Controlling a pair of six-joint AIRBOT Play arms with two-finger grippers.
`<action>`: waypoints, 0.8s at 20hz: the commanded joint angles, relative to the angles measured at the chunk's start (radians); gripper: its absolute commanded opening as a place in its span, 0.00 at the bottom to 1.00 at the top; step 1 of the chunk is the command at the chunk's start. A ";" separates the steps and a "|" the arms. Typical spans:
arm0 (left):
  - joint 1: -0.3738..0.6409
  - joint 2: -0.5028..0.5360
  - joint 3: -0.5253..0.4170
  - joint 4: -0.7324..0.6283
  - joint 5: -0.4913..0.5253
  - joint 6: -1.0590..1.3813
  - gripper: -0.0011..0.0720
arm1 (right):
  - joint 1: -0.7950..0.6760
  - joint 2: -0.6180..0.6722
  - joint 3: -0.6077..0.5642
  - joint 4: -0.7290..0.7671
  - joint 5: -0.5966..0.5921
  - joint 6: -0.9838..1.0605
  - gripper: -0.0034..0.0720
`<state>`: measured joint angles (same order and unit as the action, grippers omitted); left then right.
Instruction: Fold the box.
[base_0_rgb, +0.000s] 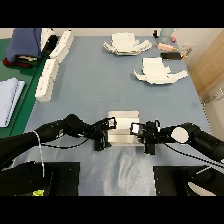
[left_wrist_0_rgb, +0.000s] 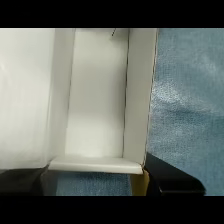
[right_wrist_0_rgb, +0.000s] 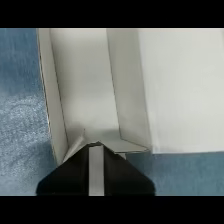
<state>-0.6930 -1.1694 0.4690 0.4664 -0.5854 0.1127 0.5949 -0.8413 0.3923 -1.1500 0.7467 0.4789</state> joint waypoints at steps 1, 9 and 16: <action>0.001 0.000 -0.001 0.001 0.000 0.002 0.69 | -0.001 0.002 0.049 -0.200 0.090 0.365 0.05; 0.001 0.000 -0.001 0.001 0.000 0.002 0.69 | -0.020 0.148 0.177 -0.656 0.354 1.076 0.05; 0.001 0.000 -0.001 0.001 0.000 0.002 0.69 | -0.369 0.137 0.170 -0.533 0.519 1.379 0.05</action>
